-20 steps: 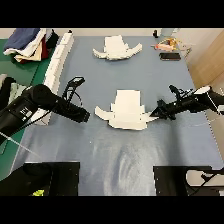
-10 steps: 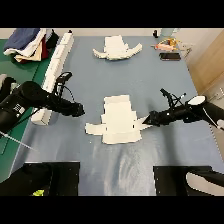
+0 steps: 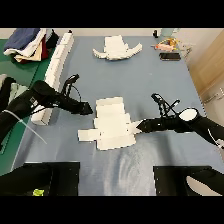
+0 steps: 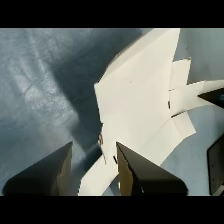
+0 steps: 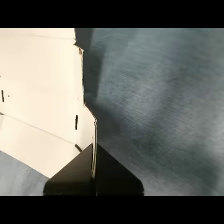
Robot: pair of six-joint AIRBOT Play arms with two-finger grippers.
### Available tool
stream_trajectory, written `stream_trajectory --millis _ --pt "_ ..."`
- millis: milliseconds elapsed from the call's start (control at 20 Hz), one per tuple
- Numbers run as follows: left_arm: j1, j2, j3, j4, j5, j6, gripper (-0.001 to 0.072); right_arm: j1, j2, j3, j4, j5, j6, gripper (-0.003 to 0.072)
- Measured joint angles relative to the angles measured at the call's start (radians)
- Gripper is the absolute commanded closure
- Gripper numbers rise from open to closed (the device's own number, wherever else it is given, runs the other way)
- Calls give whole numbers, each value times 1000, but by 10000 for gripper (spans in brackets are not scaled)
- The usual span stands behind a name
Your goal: Fold the box.
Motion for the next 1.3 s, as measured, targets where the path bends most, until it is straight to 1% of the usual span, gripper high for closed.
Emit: stream_trajectory --millis 150,300,350,400,500,550,650,750,800,900,950,1150,1250,1300 --pt "1 -111 32 -82 16 106 291 32 5 -4 8 -23 -1 682" --pt "1 -225 78 -165 -14 209 295 48 6 -5 12 -34 -1 682" --pt "1 -257 93 -185 -36 234 436 51 6 -6 13 -34 0 682" --pt "1 -287 109 -200 -63 259 548 53 6 -6 13 -36 0 682" --pt "3 -325 130 -216 -114 312 557 55 6 -6 13 -37 5 682" --pt "3 -336 136 -220 -137 331 697 56 6 -6 12 -37 6 681" --pt "2 -351 145 -230 -199 379 694 57 6 -6 10 -37 6 681" --pt "1 -359 150 -236 -235 406 694 57 6 -6 10 -36 7 681" --pt "1 -361 151 -238 -254 420 694 57 6 -6 10 -36 7 662" --pt "0 -365 152 -240 -288 433 694 58 6 -6 15 -38 7 478" --pt "-2 -365 153 -241 -299 440 694 58 6 -6 14 -38 7 437" --pt "0 -367 154 -241 -327 447 695 56 6 14 -15 -45 19 437" --pt "0 -367 159 -245 -340 456 696 56 6 46 -93 -45 80 437" --pt "0 -364 161 -249 -342 476 696 56 6 66 -158 -43 132 437"
